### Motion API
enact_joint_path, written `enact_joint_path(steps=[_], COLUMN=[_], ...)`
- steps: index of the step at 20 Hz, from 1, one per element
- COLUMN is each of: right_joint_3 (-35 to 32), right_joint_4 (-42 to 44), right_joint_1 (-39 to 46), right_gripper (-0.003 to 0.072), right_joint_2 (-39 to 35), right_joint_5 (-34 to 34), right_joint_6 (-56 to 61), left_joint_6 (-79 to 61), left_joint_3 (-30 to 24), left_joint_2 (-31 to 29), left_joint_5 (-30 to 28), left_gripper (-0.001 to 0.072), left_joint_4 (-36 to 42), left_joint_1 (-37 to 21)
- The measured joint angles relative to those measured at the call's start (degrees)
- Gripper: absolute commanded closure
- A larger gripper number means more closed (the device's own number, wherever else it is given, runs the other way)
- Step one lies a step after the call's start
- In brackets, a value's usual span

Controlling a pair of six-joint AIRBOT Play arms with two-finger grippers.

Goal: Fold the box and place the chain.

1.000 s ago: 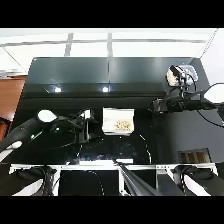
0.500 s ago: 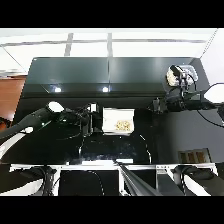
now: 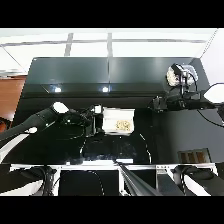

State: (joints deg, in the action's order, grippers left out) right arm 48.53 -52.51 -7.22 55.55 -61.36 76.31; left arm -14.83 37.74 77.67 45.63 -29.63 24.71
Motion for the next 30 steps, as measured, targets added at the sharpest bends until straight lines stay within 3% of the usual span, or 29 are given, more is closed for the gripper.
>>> enact_joint_path(steps=[3,4,6,7,8,9,12,19,25,30], right_joint_3=[0.0,0.0,0.0,0.0,0.0,0.0,0.0,0.02,1.01,1.25], right_joint_4=[-0.02,0.0,-0.02,-0.02,0.0,0.0,-0.04,2.29,1.18,1.29], right_joint_1=[-0.07,-0.11,-0.17,-0.22,-0.22,-0.24,-1.46,-11.3,-14.34,-14.71], right_gripper=[0.0381,0.0381,0.038,0.0365,0.0264,0.0049,0.0045,0.0054,0.0054,0.0054], right_joint_2=[0.0,0.0,-0.02,0.0,0.0,0.02,1.09,9.55,11.56,11.91], right_joint_5=[0.33,0.44,0.87,1.18,1.64,2.21,3.41,14.1,2.25,0.85], right_joint_6=[0.0,0.0,0.0,0.0,0.0,0.02,1.46,-2.03,-23.37,-44.83], left_joint_6=[-0.07,-0.11,-0.11,-0.2,-0.17,-0.11,-0.02,0.09,0.13,0.13], left_joint_3=[0.0,0.0,0.0,0.0,0.0,0.0,0.0,0.02,0.02,0.02], left_joint_2=[0.0,0.0,-0.02,-0.02,0.0,-0.02,-0.02,-0.02,-0.02,-0.02], left_joint_5=[-0.07,-0.15,-0.68,-0.94,-1.14,-1.2,-1.44,-1.53,-1.57,-1.62], left_gripper=[0.0013,0.0048,0.0256,0.0271,0.027,0.027,0.027,0.0268,0.0269,0.0269], left_joint_4=[-0.02,-0.13,-0.2,-0.17,-0.17,-0.17,-0.2,-0.28,-0.31,-0.31], left_joint_1=[1.36,1.86,2.51,2.71,2.86,2.97,3.15,3.19,3.19,3.19])
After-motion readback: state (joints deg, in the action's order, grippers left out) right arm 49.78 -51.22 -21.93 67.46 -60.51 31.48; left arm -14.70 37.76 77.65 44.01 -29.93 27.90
